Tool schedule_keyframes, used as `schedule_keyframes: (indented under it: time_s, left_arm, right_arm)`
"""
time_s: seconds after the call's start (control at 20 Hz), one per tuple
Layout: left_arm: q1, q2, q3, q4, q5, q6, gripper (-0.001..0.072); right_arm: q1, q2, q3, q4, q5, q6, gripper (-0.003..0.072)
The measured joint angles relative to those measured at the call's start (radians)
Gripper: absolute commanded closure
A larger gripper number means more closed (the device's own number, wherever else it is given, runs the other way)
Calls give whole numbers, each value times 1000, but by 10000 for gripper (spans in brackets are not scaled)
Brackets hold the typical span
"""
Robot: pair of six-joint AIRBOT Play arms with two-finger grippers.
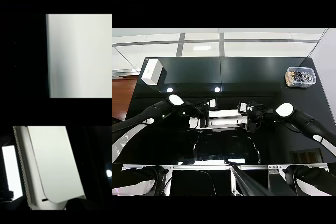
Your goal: Fold the box and place the chain.
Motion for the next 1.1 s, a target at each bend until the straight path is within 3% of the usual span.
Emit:
schedule_keyframes:
  time_s: [0.55, 1.1]
  left_arm:
    - [0, 0, 0, 0, -3, -18, 685]
    - [0, 0, 0, -1, -1, -18, 685]
  right_arm:
    - [-8, -130, 2, 108, 32, -149, -10]
    - [-8, -155, 20, 55, 29, -87, -9]
